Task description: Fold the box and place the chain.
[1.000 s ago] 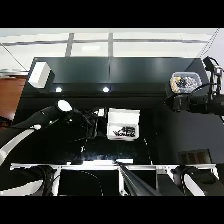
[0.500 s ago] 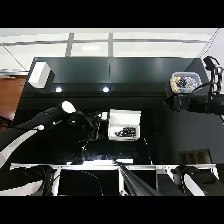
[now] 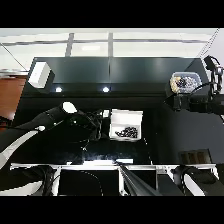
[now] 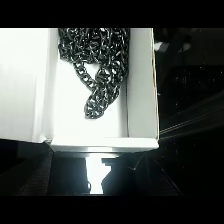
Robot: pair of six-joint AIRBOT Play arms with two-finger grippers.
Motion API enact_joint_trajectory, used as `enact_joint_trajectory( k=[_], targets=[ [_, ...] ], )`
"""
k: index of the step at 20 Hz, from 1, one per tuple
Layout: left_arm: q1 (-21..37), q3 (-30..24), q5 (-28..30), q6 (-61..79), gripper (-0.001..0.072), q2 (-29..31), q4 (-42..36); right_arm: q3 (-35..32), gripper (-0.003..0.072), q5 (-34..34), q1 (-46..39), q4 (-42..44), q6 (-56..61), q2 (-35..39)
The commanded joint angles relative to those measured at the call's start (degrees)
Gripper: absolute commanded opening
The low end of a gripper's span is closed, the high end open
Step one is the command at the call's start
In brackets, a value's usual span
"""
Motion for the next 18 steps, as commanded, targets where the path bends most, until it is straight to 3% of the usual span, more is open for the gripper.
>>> enact_joint_trajectory(
  k=[1,18],
  targets=[
    [-0.8,0.0,0.6,-0.9,0.0709,0.0,-0.4,0.0,0.0593,-0.2,0.0,0.0,0.0,0.0],
    [-2.2,0.0,3.2,-1.2,0.0707,0.0,-0.2,-0.1,0.0593,-0.2,0.0,0.1,0.0,-0.1]
  ],
)
